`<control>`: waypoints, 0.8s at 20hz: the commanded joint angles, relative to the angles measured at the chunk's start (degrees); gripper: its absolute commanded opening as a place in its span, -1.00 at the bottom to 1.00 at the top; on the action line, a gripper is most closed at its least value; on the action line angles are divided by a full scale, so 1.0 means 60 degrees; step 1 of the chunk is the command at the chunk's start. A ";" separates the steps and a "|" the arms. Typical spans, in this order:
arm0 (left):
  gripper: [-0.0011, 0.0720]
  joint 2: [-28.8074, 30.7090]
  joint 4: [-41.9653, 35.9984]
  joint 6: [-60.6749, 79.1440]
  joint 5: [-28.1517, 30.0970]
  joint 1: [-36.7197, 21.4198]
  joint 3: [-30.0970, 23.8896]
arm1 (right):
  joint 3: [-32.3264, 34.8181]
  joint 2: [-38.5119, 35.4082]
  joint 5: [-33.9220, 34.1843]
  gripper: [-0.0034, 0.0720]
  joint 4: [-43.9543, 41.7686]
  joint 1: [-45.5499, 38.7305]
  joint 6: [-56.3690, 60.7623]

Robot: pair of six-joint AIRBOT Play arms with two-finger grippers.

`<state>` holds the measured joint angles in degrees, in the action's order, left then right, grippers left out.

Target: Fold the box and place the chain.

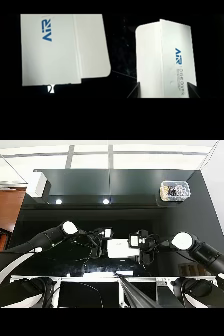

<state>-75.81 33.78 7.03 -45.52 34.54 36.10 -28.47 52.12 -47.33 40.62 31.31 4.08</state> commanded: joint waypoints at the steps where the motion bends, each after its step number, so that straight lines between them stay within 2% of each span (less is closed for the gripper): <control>1: 0.14 -0.0004 0.0004 0.0000 0.0011 0.0000 0.0007 | 0.0051 0.0000 0.0350 0.97 0.0248 0.0171 0.0000; 7: 0.14 -0.0004 0.0004 0.0004 0.0011 0.0000 0.0007 | 0.0051 0.0000 0.0871 0.97 0.0284 0.0171 -0.0004; 16: 0.14 -0.0004 0.0004 0.0000 0.0011 0.0000 0.0007 | 0.0051 0.0004 0.1002 0.97 0.0561 0.0200 0.0004</control>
<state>-75.81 33.78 7.03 -45.47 34.54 36.10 -28.21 52.12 -41.91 43.77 32.45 4.05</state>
